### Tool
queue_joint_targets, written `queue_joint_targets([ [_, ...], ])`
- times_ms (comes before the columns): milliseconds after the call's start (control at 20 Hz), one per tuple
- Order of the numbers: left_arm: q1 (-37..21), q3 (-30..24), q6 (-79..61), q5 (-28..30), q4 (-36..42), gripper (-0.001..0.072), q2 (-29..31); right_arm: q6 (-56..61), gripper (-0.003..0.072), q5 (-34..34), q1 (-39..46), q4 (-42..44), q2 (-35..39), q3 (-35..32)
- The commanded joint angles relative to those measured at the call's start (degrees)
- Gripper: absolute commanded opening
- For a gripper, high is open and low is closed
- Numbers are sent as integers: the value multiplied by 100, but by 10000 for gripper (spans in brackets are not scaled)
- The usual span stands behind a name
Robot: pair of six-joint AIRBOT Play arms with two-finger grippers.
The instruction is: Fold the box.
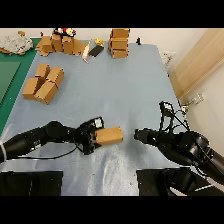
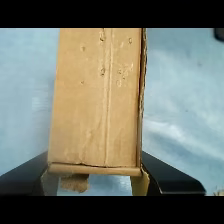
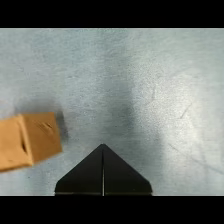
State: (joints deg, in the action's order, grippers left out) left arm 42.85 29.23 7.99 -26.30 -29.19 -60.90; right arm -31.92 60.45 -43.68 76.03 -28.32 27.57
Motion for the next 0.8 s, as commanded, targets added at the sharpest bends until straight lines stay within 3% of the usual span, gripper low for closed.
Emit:
queue_joint_targets([
  [0,-520,4,1353,205,-664,517,459,20,5,7,2,-120,4,7],
  [150,-1593,4,3539,-302,-2761,517,824,-9,5,11,2,-129,4,7],
  [300,-2944,7,5246,-1388,-4439,518,1198,-146,5,9,2,-133,7,7],
  [550,-4793,13,5694,-2505,-4769,518,1867,-166,5,7,2,-415,7,7],
  [750,-5759,11,5897,-2667,-4800,518,2083,-221,5,4,2,-448,4,7],
])
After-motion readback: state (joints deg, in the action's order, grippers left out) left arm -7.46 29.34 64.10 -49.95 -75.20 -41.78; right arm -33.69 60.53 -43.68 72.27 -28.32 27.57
